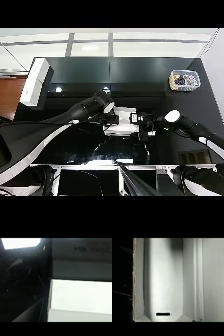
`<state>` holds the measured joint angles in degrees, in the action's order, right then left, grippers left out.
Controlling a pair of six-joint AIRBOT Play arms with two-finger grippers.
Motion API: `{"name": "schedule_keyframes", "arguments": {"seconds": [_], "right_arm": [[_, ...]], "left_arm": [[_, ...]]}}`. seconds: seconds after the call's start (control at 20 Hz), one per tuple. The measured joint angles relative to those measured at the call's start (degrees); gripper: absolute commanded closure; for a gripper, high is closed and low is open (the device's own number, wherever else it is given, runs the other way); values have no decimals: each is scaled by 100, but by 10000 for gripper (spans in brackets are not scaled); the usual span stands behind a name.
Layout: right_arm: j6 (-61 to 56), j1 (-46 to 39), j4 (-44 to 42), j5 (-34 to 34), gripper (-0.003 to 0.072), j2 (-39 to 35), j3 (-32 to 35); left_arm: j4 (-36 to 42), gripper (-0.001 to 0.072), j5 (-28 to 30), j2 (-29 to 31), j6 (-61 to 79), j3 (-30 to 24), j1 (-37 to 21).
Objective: Fold the box and place the chain.
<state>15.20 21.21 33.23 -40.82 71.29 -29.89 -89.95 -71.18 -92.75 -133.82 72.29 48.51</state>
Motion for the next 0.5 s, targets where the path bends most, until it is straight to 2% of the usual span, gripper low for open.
{"name": "schedule_keyframes", "arguments": {"seconds": [0.5], "right_arm": [[-2, 0, 0, 0, 245, 0, 0]], "left_arm": [[96, 530, 68, -35, -155, -39, 7]]}}
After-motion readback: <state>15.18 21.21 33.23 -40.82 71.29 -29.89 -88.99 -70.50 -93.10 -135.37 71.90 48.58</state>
